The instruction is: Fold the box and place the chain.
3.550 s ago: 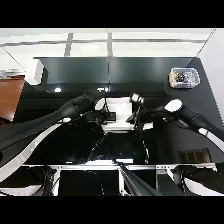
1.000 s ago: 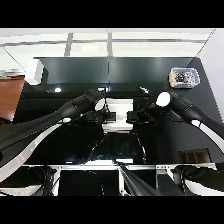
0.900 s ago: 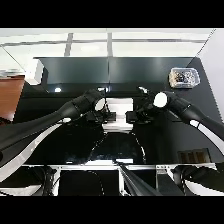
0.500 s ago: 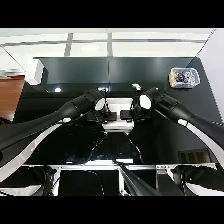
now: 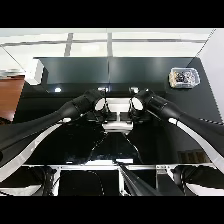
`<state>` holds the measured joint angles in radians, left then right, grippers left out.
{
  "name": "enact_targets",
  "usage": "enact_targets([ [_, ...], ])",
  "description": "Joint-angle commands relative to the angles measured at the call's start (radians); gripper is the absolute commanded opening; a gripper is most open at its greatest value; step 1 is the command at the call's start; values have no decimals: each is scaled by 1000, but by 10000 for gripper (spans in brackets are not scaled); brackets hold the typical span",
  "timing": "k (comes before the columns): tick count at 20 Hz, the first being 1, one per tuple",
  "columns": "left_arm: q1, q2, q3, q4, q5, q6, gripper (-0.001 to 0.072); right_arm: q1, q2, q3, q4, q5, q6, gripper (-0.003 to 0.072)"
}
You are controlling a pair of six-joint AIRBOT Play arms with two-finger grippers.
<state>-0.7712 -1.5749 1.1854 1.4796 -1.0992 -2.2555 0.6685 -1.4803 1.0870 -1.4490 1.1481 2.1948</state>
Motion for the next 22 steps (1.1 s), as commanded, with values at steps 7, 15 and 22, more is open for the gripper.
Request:
enact_targets([
  [7, 1, 0, 0, 0, -1, 0, 28, 7, -17, 2, -3, 11, 24, 18],
  [15, 1, 0, 0, 0, -1, 0, 28, 6, -17, 2, 8, 11, 24, 16],
  [22, 1, 0, 0, 0, -1, 0, 28, -18, 98, 127, -1, 140, -119, 268],
])
